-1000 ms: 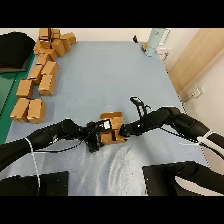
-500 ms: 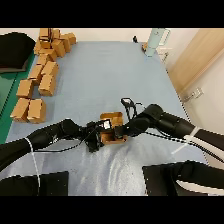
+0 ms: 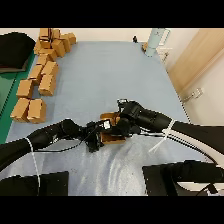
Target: Fold the box.
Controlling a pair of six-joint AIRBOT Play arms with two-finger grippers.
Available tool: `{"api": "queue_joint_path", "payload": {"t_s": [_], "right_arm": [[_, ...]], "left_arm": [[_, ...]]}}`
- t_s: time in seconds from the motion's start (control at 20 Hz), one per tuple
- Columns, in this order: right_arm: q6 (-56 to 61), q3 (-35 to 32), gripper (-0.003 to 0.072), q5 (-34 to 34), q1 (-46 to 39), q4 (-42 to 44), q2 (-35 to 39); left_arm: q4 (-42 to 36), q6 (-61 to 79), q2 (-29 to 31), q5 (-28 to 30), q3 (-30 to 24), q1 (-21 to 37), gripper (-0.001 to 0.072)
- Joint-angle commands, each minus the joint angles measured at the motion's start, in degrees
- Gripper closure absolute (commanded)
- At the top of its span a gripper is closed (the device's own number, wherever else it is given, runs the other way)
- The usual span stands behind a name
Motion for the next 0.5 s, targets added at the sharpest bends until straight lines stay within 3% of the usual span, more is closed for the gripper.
{"api": "queue_joint_path", "payload": {"t_s": [0.0, 0.1, 0.15, 0.2, 0.25, 0.45], "right_arm": [[1.9, 0.6, 0.0682, -1.2, 0.3, -1.5, -1.0], [1.7, 0.6, 0.0682, -0.9, 0.3, -1.2, -1.0], [1.4, 0.6, 0.0646, -0.8, 0.3, -0.7, -1.0], [1.3, 0.6, 0.0414, -1.0, 0.3, -0.2, -0.9], [1.2, 0.6, 0.0236, -1.0, 0.3, 0.8, -0.9], [1.6, 0.6, 0.0244, -1.0, 0.3, 1.8, -1.0]], "left_arm": [[0.0, 0.0, 0.0, 0.0, 0.0, 0.0, 0.0257], [0.0, 0.0, 0.0, 0.0, 0.0, 0.0, 0.0257], [0.0, 0.0, 0.0, 0.0, 0.0, 0.0, 0.0257], [0.0, 0.0, 0.0, 0.0, 0.0, 0.0, 0.0258], [0.0, 0.0, 0.0, 0.0, 0.0, 0.0, 0.0257], [0.0, 0.0, 0.0, 0.0, 0.0, 0.0, 0.0258]]}}
